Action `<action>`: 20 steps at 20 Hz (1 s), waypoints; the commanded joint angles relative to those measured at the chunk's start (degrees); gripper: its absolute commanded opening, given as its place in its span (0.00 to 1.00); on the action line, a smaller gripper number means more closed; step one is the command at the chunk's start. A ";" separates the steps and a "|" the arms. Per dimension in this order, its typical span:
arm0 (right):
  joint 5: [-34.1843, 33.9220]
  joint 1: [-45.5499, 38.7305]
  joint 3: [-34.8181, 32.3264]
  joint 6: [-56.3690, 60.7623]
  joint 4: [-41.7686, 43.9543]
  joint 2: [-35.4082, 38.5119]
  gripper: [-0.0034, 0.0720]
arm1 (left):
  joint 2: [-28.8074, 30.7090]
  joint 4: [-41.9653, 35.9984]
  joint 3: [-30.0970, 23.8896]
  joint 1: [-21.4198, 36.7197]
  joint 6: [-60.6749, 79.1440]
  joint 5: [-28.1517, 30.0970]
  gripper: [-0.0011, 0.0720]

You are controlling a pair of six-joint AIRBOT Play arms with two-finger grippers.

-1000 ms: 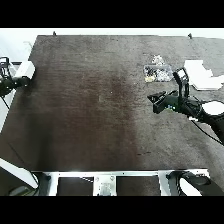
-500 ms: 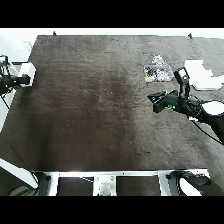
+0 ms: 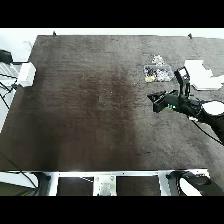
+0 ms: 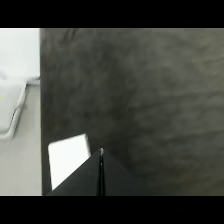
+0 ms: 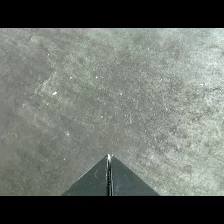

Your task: Fold the box and place the chain.

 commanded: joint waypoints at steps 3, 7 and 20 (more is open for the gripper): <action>-9.86 0.04 0.00 3.39 1.64 4.50 0.06 | 18.95 -18.62 -14.29 -3.43 13.31 5.33 0.03; -18.38 -0.02 -0.02 3.37 0.48 12.92 0.05 | 36.26 -34.60 -37.62 -10.99 36.11 13.00 0.03; -15.10 -5.05 -22.86 7.85 -3.85 35.15 0.06 | 64.52 -45.20 -78.86 -19.65 44.96 17.77 0.04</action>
